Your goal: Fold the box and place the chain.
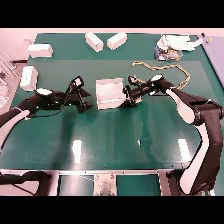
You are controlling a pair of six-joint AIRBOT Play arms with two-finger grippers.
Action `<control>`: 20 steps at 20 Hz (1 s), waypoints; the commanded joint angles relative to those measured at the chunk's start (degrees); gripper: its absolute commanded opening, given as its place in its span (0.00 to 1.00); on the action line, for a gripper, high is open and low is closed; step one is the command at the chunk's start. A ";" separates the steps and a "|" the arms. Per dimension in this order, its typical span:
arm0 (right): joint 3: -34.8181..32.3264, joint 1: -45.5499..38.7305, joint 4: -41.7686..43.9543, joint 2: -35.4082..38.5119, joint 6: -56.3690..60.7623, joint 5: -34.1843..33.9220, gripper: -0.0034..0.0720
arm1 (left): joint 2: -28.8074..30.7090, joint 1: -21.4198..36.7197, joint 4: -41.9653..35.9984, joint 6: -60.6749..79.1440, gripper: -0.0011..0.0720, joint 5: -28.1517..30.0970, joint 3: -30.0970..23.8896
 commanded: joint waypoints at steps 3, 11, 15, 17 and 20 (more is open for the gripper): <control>-0.02 0.13 0.02 0.00 0.00 0.02 0.71 | -7.69 3.17 1.27 1.31 0.84 -15.06 6.97; -0.02 0.13 0.02 0.00 0.00 0.00 0.71 | -14.67 3.19 9.97 -3.76 0.87 -18.53 18.21; -0.02 0.11 0.00 0.00 0.00 0.00 0.71 | -15.04 2.49 11.82 -2.93 0.87 -15.93 19.32; -0.02 0.13 0.02 0.00 0.00 0.00 0.71 | -15.28 1.53 11.85 -1.20 0.87 -15.72 19.76; -0.02 0.13 0.00 0.00 0.00 0.00 0.71 | -16.02 -0.04 11.89 3.08 0.93 -13.18 19.76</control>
